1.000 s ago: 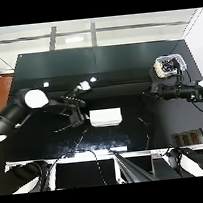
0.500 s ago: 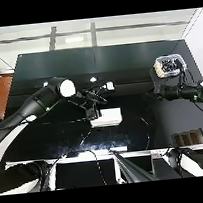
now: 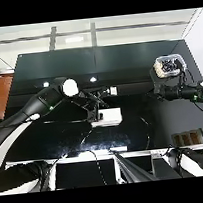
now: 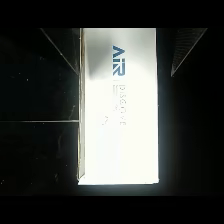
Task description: Fold the box and place the chain.
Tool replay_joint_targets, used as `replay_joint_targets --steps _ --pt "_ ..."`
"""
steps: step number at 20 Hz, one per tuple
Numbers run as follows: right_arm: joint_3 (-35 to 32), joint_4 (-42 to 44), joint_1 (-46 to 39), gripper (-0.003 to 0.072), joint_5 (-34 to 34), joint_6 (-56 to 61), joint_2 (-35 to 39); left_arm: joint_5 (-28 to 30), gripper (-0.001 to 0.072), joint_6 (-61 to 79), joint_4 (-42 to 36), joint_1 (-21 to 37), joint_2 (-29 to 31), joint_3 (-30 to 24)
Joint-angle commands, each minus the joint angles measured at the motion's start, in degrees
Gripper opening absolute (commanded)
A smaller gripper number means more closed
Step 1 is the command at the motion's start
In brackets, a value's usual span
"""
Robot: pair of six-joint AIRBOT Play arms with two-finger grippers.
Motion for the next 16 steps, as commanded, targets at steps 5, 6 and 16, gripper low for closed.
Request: replay_joint_targets --steps 5,6,16 --pt "0.0 0.0 0.0 0.0021 0.0 0.0 0.0 1.4 0.0720 -0.8 0.2 0.0 -1.2 -2.1" --pt "0.0 0.0 0.0 0.0021 0.0 0.0 0.0 1.7 0.0720 -1.2 0.1 -0.1 -1.2 -2.2" --pt "0.0 0.0 0.0 0.0021 0.2 0.0 0.0 3.0 0.0720 -1.2 -1.1 -0.7 -1.5 -2.2"
